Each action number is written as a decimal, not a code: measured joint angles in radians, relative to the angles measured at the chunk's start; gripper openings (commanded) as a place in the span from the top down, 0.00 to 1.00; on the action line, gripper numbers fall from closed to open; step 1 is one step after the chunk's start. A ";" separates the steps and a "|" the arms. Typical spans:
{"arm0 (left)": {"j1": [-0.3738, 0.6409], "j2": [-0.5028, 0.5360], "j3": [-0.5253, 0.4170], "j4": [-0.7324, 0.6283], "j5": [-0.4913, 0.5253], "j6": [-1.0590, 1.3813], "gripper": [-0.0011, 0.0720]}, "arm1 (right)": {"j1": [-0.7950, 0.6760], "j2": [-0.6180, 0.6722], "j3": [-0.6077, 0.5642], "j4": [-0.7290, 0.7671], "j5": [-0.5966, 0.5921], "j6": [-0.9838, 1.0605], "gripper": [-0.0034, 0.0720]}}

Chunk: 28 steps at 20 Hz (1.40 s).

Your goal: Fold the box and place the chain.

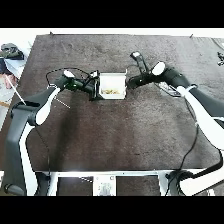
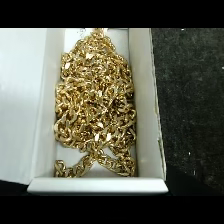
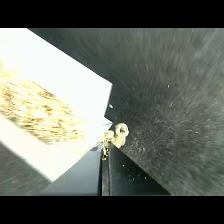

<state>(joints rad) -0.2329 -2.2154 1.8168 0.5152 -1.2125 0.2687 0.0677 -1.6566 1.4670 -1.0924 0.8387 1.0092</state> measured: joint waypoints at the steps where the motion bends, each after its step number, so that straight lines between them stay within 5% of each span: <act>1: 0.000 0.000 0.000 0.000 0.000 0.000 0.80 | 0.008 0.045 0.002 0.012 -0.001 -0.003 0.97; 5: 0.000 0.000 0.000 0.000 0.000 0.000 0.80 | 0.064 0.116 0.024 0.023 -0.001 -0.016 0.92; 6: 0.000 0.000 0.000 0.000 0.000 0.000 0.80 | 0.081 0.113 0.033 0.024 -0.001 -0.017 0.55; 7: 0.000 0.000 0.000 0.000 0.000 0.000 0.80 | 0.094 0.108 0.041 0.023 -0.002 -0.021 0.38; 11: 0.000 0.000 0.000 0.000 0.000 0.000 0.80 | 0.115 0.106 0.057 -0.023 -0.026 -0.024 0.39; 12: 0.000 0.000 0.000 0.000 0.000 0.000 0.80 | 0.119 0.114 0.060 -0.041 -0.041 -0.025 0.55; 13: 0.000 0.000 0.000 0.000 0.000 0.000 0.80 | 0.119 0.119 0.062 -0.060 -0.049 -0.028 0.60; 15: 0.000 0.000 0.000 0.000 0.000 0.000 0.80 | 0.109 0.114 0.072 -0.079 -0.061 -0.043 0.61; 19: -0.001 0.000 0.000 -0.001 0.000 0.000 0.80 | 0.019 0.014 0.173 0.106 0.009 -0.171 0.87; 23: -0.001 0.000 0.000 -0.001 0.000 0.000 0.80 | -0.073 -0.117 0.292 0.281 0.098 -0.261 0.97; 28: -0.001 0.000 0.000 -0.001 0.000 0.000 0.80 | -0.115 -0.232 0.367 0.394 0.172 -0.338 0.97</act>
<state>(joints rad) -0.2337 -2.2154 1.8168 0.5144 -1.2125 0.2687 -0.0471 -1.8885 1.8339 -0.6979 1.0107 0.6708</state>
